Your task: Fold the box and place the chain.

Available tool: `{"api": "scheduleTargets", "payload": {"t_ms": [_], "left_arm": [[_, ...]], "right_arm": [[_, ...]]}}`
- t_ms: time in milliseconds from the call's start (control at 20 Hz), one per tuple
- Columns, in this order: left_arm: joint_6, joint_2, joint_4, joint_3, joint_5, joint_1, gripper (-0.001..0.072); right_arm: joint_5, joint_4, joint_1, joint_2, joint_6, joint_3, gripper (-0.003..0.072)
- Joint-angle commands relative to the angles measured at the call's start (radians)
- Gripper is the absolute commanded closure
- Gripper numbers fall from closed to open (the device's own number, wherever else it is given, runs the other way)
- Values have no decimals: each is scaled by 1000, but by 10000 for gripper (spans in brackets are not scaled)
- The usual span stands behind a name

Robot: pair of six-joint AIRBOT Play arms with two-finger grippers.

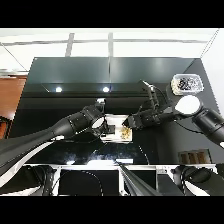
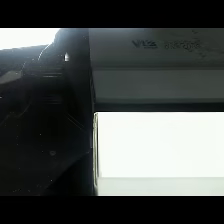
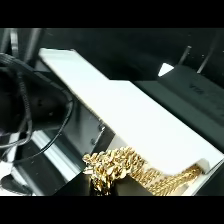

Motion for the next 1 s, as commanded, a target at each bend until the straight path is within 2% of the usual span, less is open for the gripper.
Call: {"api": "scheduleTargets", "payload": {"t_ms": [0, 50, 200, 450, 650, 700, 750, 800, 850, 950], "left_arm": [[0, 1, 0, 1, 0, 0, 679], [0, 1, 0, 1, 0, 0, 679], [0, 1, 0, 1, 1, 0, 679], [1, 1, 1, 1, 8, 1, 679], [-60, 0, -45, 2, 74, 0, 679], [-74, 0, -64, 2, 94, 0, 643], [-92, 0, -74, 2, 99, 0, 447], [-113, 1, -77, 2, 90, 0, 292], [-112, 1, -84, 4, 74, 0, 262], [-39, 11, -97, 16, 39, -6, 262]], "right_arm": [[-54, -26, 18, -17, 3, -13, 378], [-27, -26, -2, -17, 0, -13, 267], [52, -73, -117, 21, -23, -11, 269], [138, -182, -380, 175, -23, -6, 269], [208, -187, -416, 209, -23, -7, 269], [211, -184, -416, 209, -23, -7, 268], [209, -171, -415, 209, -23, -7, 269], [206, -164, -414, 209, -23, -7, 269], [201, -164, -411, 209, -23, -7, 269], [195, -164, -411, 209, -23, -7, 269]]}}
